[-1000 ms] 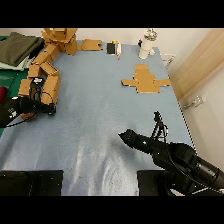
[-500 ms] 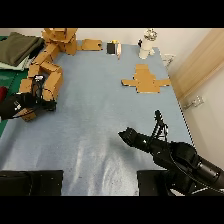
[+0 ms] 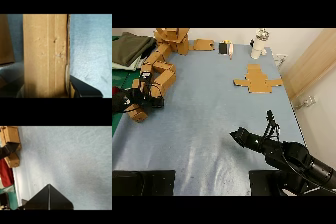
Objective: Fold the box.
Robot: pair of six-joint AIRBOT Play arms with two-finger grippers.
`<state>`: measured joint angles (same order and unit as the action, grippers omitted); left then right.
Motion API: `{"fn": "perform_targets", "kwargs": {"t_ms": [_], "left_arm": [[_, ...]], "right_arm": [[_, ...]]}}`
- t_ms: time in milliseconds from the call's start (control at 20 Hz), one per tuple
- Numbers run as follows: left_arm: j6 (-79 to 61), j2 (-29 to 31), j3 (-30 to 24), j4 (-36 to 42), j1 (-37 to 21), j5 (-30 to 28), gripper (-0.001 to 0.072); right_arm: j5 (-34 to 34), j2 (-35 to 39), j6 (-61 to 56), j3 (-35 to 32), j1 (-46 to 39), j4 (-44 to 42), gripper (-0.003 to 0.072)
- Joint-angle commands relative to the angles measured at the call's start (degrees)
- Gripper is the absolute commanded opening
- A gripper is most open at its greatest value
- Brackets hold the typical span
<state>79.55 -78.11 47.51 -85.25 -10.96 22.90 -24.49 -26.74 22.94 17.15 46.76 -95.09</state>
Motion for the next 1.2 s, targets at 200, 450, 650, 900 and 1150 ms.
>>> {"fn": "perform_targets", "kwargs": {"t_ms": [200,450,650,900,1150], "left_arm": [[-0.07,-0.11,0.31,-0.04,-0.44,2.34,0.0720],[-0.94,0.90,4.76,-0.35,-0.55,14.88,0.0720],[-0.42,4.94,10.84,-0.24,-0.44,26.71,0.0720],[1.92,10.54,17.20,8.00,-0.02,38.64,0.0012],[1.40,12.74,16.68,12.46,11.28,42.23,0.0008]], "right_arm": [[-0.13,0.02,0.00,0.04,0.00,-0.07,0.0004],[-1.31,0.02,0.04,0.04,0.04,-0.09,0.0004],[-3.48,-0.13,3.52,0.04,0.04,-0.13,0.0032],[-9.07,-4.72,12.07,1.70,-0.04,-0.26,0.0003],[-17.75,-21.03,29.38,14.58,-6.12,-0.33,0.0002]]}}
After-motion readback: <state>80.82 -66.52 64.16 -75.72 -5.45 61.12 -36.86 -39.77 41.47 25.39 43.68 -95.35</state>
